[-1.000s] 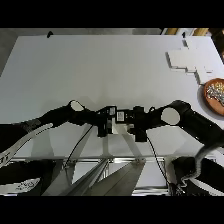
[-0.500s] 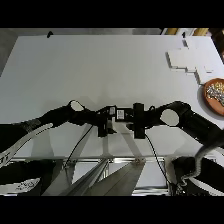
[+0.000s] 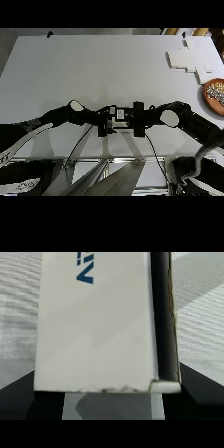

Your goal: Fold the box and place the chain.

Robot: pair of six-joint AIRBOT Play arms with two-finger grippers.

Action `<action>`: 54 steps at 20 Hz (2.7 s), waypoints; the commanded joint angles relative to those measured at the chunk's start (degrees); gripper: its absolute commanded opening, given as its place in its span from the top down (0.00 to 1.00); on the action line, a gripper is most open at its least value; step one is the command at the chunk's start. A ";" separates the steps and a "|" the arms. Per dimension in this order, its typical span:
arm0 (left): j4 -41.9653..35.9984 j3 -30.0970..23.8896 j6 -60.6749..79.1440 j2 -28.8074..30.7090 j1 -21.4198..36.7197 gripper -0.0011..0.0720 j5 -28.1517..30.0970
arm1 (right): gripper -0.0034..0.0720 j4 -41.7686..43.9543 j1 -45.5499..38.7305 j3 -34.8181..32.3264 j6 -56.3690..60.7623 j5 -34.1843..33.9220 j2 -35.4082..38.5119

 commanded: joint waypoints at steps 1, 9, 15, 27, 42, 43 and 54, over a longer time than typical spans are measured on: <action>0.04 0.02 0.09 0.04 0.04 0.70 -0.04 | 0.72 0.02 0.00 -1.66 -0.02 0.55 -0.02; 0.07 0.02 0.11 0.04 0.04 0.70 -0.04 | 0.53 6.86 0.00 -2.36 -4.98 5.40 1.53; 0.07 0.02 0.09 0.04 0.04 0.70 -0.04 | 0.82 5.16 0.00 -2.36 -4.87 3.93 3.48; 0.07 0.02 0.09 0.04 0.04 0.70 -0.04 | 0.93 5.27 0.00 -2.36 -3.06 2.93 0.04; 0.07 0.02 0.09 0.04 0.04 0.70 -0.04 | 0.93 5.53 0.00 -2.40 -1.57 3.41 -3.34; 0.07 0.02 0.09 0.04 0.04 0.70 -0.04 | 0.93 5.53 0.00 -2.40 -1.36 3.41 -3.34; 0.07 0.02 0.09 0.04 0.04 0.70 -0.02 | 0.93 -0.26 -11.32 -2.40 4.61 11.67 3.78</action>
